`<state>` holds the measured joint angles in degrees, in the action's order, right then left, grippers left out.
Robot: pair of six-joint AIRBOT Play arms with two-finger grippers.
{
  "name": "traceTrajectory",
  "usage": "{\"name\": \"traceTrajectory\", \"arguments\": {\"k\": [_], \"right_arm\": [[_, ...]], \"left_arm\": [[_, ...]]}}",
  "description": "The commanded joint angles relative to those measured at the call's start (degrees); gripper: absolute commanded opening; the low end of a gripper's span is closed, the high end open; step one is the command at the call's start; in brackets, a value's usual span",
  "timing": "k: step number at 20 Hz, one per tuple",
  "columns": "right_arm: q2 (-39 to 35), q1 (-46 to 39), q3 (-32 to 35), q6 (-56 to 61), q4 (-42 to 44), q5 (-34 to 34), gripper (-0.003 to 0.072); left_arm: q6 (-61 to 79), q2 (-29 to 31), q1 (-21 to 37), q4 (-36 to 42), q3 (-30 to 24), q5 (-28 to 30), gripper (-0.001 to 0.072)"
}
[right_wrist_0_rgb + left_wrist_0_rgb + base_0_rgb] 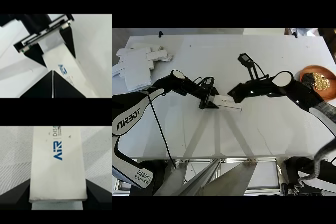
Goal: Fold the box and place the chain.
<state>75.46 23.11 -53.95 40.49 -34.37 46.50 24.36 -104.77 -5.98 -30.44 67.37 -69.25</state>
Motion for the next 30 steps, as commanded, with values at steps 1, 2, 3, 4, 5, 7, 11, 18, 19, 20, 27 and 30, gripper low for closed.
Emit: {"name": "traceTrajectory", "arguments": {"k": [1, 2, 3, 4, 5, 7, 11, 18, 19, 20, 27, 30], "right_arm": [[-0.7, -2.9, 4.6, -1.2, 1.2, 2.8, 0.0007], [-0.7, -2.9, 6.4, -2.6, 2.7, 2.6, 0.0007], [-0.7, -2.9, 8.0, -4.0, 4.9, 2.0, 0.0007], [-0.7, -2.9, 9.3, -5.8, 7.6, 1.5, 0.0006], [-0.7, -2.9, 10.5, -7.3, 10.3, 0.1, 0.0006], [-0.4, -2.9, 11.9, -9.7, 14.3, -2.7, 0.0004], [2.3, -2.9, 12.1, -9.9, 15.1, -4.1, 0.0004], [5.6, -2.8, 13.0, -10.3, 15.1, -3.1, 0.0004], [5.6, -2.8, 13.6, -10.4, 15.1, -3.2, 0.0004], [5.6, -2.8, 14.4, -10.4, 15.1, -3.3, 0.0004], [4.2, -2.8, 15.3, -16.1, 22.4, -3.1, 0.0007], [-0.2, -2.8, 15.3, -18.8, 25.5, -4.0, 0.0007]], "left_arm": [[0.0, 0.0, 0.0, 0.0, 0.0, 0.0, 0.0505], [0.0, 0.0, 0.0, 0.0, 0.0, 0.0, 0.0505], [0.0, 0.0, 0.0, 0.0, 0.0, 0.0, 0.0505], [0.0, 0.0, 0.0, 0.0, 0.0, 0.0, 0.0505], [0.0, 0.0, 0.0, 0.0, 0.0, 0.0, 0.0505], [0.0, 0.0, 0.0, 0.0, 0.0, 0.0, 0.0505], [0.0, 0.0, 0.0, 0.0, 0.0, 0.0, 0.0505], [0.0, 0.0, 0.0, 0.0, 0.0, 0.0, 0.0505], [0.0, 0.0, 0.0, 0.0, 0.0, 0.0, 0.0505], [0.0, 0.0, 0.0, 0.0, 0.0, 0.0, 0.0505], [0.0, 0.0, 0.0, 0.0, 0.0, 0.0, 0.0505], [0.0, 0.0, 0.0, 0.0, 0.0, 0.0, 0.0505]]}}
